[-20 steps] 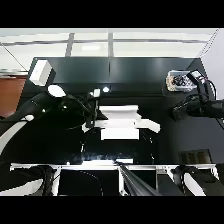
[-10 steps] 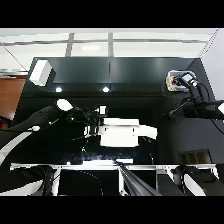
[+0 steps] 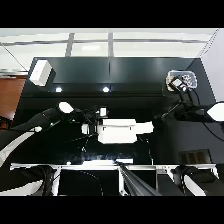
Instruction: Fold the box and place the chain.
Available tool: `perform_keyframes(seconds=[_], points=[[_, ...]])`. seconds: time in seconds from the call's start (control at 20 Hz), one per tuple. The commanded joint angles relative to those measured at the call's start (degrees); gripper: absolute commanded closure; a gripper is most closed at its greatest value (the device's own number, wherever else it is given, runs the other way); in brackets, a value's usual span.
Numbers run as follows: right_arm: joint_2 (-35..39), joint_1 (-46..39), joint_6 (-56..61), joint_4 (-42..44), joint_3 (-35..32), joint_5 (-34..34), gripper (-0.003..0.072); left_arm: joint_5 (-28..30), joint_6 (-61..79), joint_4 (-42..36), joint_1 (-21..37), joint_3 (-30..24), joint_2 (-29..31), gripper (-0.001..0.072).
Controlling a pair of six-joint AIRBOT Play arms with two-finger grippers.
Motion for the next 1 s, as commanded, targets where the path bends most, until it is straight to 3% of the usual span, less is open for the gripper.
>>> perform_keyframes(seconds=[0.0,0.25,0.45,0.7,0.95], points=[[-0.09,2.40,-2.49,2.03,-3.10,-1.33,0.0015,-0.63,0.26,1.64,-0.15,-0.04,-0.09,0.0680],[-0.11,8.81,-7.30,2.08,-9.09,-2.97,0.0015,-1.49,0.09,2.93,-0.09,-0.07,-0.09,0.0680],[-0.13,15.50,-22.21,2.47,-13.25,-7.98,0.0015,-1.51,0.11,2.95,-0.09,-0.07,-0.09,0.0680],[-4.68,18.84,-34.84,8.76,-13.53,-7.13,0.0015,-1.51,0.11,2.95,-0.09,-0.07,-0.09,0.0680],[-7.80,21.51,-37.94,12.92,-13.53,-7.89,0.0015,-1.51,0.09,2.95,-0.09,-0.07,-0.09,0.0680]])
